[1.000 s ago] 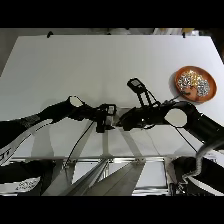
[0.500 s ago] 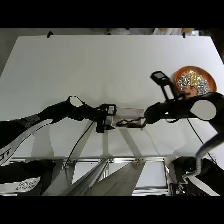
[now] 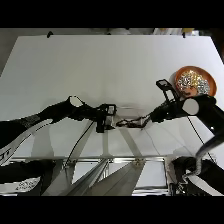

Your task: Fold the box and place the chain.

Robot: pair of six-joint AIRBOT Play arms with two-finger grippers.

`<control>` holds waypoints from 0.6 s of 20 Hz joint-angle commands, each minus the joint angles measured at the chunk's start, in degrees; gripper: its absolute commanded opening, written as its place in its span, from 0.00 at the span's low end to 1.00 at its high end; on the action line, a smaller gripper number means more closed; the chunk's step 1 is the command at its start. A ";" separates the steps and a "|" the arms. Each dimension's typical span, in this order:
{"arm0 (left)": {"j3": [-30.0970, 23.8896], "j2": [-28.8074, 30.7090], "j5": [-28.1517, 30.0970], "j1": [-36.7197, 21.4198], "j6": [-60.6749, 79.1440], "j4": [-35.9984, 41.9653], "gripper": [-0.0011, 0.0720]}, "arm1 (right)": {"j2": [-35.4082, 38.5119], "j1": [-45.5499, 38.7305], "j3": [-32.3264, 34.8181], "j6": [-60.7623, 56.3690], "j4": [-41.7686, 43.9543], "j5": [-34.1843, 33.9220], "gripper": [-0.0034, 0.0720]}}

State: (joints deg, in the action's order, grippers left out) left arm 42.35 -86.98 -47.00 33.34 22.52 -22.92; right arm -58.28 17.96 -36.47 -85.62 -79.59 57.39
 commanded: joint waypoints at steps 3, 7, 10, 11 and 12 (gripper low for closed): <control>-0.02 0.02 0.02 -0.04 0.00 -0.02 0.39 | -6.38 -0.22 0.42 -0.07 -1.18 -3.74 0.31; -0.02 0.02 0.02 -0.04 0.00 0.00 0.39 | -6.60 -0.22 0.42 -0.07 -1.16 -6.95 0.31; -0.02 0.02 0.02 -0.04 0.00 0.00 0.39 | -6.62 -0.24 0.42 -0.15 -1.18 -7.43 0.31; -0.02 0.02 0.02 -0.04 0.00 -0.02 0.39 | -6.62 -0.24 0.42 -1.11 -1.22 -7.28 0.31; -0.02 0.02 0.02 -0.04 0.00 0.00 0.39 | -6.62 -0.24 0.42 -1.97 -1.22 -7.08 0.31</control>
State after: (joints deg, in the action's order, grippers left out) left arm 42.35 -86.98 -46.98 33.34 22.52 -22.92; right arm -64.75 17.74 -36.07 -86.11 -80.73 50.76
